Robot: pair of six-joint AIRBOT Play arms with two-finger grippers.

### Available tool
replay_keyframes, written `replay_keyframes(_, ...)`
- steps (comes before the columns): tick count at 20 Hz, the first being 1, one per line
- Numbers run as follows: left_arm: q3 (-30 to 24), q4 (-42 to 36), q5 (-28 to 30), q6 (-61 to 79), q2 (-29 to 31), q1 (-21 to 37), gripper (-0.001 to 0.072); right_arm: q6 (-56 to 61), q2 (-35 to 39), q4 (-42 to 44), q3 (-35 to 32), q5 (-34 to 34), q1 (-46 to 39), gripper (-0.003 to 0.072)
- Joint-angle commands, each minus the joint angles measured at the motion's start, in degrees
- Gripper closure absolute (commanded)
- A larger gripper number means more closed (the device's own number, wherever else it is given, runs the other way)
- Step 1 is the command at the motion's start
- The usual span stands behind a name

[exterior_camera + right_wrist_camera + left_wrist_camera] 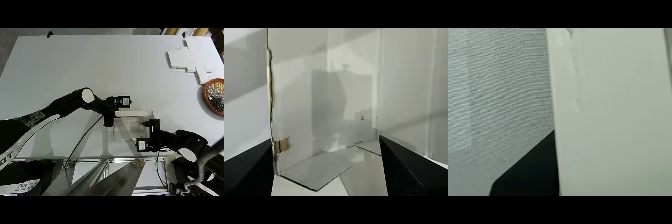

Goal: Fold the box and place the chain.

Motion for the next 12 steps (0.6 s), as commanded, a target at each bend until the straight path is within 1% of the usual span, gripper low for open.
replay_keyframes(1,0.02,0.00,-0.02,0.02,0.00,-0.02,0.0701,-0.48,0.37,2.78,1.95,2.25,-3.15,-0.0004)
replay_keyframes(5,0.02,0.02,-0.02,0.02,0.00,-0.04,0.0701,-0.57,0.37,4.52,3.74,5.16,-7.54,-0.0002)
replay_keyframes(7,0.02,0.02,-0.02,0.02,0.02,-0.04,0.0701,-3.52,0.35,5.53,4.17,6.51,-9.77,-0.0002)
replay_keyframes(12,0.02,0.02,-0.02,0.02,0.00,-0.04,0.0701,-10.75,-1.46,14.53,4.81,7.13,-14.05,-0.0002)
